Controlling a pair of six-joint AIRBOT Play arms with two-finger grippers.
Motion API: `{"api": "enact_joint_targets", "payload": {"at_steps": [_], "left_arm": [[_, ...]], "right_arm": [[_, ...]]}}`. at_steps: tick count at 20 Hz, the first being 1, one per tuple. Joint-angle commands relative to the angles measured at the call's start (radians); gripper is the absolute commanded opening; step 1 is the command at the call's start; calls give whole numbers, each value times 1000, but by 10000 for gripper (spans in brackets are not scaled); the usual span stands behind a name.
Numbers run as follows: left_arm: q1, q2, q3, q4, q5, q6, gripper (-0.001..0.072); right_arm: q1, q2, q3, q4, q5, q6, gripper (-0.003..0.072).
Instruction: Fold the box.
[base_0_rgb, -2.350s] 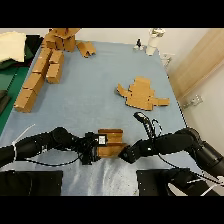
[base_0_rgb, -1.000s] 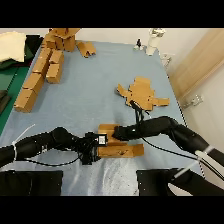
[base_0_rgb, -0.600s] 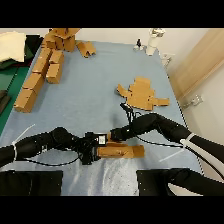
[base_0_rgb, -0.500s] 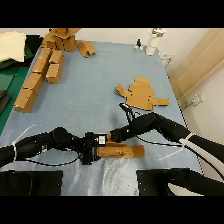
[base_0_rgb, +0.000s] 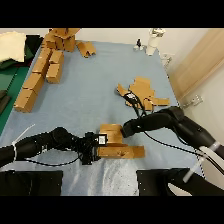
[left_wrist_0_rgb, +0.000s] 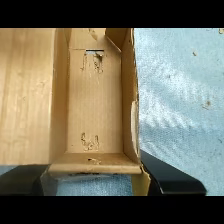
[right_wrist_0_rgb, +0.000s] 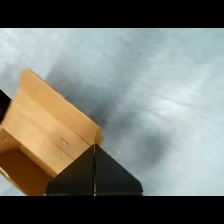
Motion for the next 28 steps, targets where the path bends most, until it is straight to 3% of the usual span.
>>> {"api": "enact_joint_targets", "payload": {"at_steps": [1, 5, 6, 7, 8, 16, 18, 21, 22, 23, 25, 28], "left_arm": [[0, 0, 0, 0, 0, 0, 560], [0, 0, 0, 0, 0, 0, 560], [0, 0, 0, 0, 0, 0, 560], [0, 0, 0, 0, 0, 0, 560], [0, 0, 0, 0, 0, 0, 560], [0, 0, 0, 0, 0, 0, 560], [0, 0, 0, 0, 0, 0, 560], [0, 0, 0, 0, 0, 0, 560], [0, 0, 0, 0, 0, 0, 560], [0, 0, 0, 0, 0, 0, 560], [0, 0, 0, 0, 0, 0, 560], [0, 0, 0, 0, 0, 0, 560]], "right_arm": [[3, 133, -24, -112, -168, 37, 2], [47, 282, -166, 77, -216, -233, 5], [59, 306, -205, 75, -213, -288, 90], [64, 312, -233, 51, -211, -327, 302], [64, 306, -253, 27, -204, -366, 425], [84, 165, -270, 98, 26, -701, 482], [95, 145, -270, 135, 40, -761, 528], [146, 140, -270, 133, 39, -761, 498], [160, 140, -270, 131, 39, -761, 435], [174, 140, -270, 128, 40, -761, 285], [185, 140, -271, 126, 45, -772, 137], [192, 140, -272, 107, 55, -779, 138]]}}
